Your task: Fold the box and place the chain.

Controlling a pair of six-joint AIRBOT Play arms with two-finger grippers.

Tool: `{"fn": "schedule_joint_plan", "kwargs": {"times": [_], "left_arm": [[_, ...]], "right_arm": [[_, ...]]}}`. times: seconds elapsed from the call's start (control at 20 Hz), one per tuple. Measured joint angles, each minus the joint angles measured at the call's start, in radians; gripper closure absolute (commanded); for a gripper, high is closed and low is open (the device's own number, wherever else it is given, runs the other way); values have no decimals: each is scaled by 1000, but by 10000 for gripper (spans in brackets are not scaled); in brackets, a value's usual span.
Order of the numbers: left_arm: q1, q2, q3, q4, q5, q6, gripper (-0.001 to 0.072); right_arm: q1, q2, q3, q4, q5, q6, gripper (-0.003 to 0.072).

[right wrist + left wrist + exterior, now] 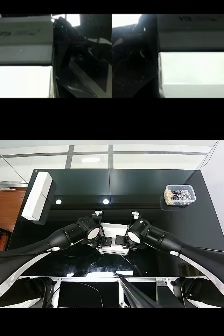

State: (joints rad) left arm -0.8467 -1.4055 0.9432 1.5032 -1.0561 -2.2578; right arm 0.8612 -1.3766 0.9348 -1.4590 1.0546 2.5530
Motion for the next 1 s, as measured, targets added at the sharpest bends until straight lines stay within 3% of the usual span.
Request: {"fn": "schedule_joint_plan", "kwargs": {"times": [0.05, 0.15, 0.2, 0.25, 0.6, 0.85, 1.0], "left_arm": [[0, 0, 0, 0, 2, 3, 679], [0, 0, 0, 0, 2, 3, 679], [0, 0, 0, 0, 2, 3, 680], [0, 0, 0, 0, -4, -1, 680], [0, 0, 0, 2, -3, 1, 680], [0, 0, 0, -1, -2, 3, 679], [0, 0, 0, -1, -1, 3, 680]], "right_arm": [[0, 0, 0, 0, 0, -2, 667], [0, 0, 0, 0, 0, -5, 647], [0, 0, 0, 0, 0, -5, 460], [0, 0, 0, -2, 0, -5, 355], [-10, 64, 1, 11, 15, -92, 355], [-93, 268, 1, 1, 97, -267, 357], [-188, 402, 1, -197, 175, -349, 358]]}}
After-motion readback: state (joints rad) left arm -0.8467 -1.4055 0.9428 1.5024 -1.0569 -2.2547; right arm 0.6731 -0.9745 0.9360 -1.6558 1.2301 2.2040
